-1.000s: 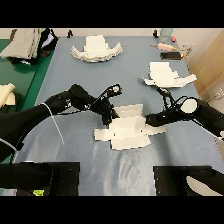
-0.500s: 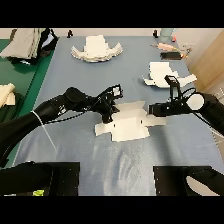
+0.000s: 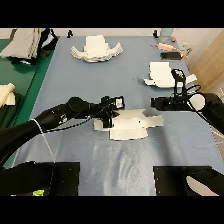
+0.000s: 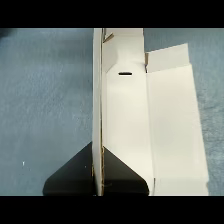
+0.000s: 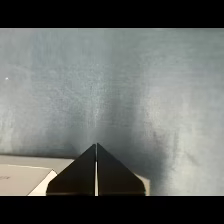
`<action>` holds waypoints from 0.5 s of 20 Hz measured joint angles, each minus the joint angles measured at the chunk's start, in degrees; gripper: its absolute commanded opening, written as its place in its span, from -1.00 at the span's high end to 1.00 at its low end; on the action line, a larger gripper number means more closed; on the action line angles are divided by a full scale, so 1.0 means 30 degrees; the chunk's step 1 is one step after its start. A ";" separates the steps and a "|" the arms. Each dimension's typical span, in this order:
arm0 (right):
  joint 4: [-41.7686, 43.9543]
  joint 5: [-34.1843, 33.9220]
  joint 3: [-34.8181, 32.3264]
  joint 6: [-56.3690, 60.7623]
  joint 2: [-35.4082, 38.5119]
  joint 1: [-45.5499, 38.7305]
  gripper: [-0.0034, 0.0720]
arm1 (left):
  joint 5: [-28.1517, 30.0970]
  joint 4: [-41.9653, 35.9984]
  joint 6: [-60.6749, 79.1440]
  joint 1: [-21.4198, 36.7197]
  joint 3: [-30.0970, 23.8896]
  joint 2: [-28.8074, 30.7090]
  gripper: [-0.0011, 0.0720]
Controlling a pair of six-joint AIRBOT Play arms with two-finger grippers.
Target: Fold the box.
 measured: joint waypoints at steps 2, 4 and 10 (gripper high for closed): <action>-0.0044 -0.0313 0.0000 0.0073 0.0007 0.0007 0.90 | 0.0648 -0.0255 0.0109 -0.0168 -0.0583 0.0022 0.94; -0.0073 -0.0495 0.0000 0.0131 0.0007 0.0000 0.90 | 0.1377 -0.0525 0.0175 -0.0262 -0.1093 0.0044 0.94; -0.0080 -0.0699 0.0000 0.0175 0.0022 0.0007 0.90 | 0.1457 -0.0597 -0.0146 -0.0641 -0.1880 0.0233 0.94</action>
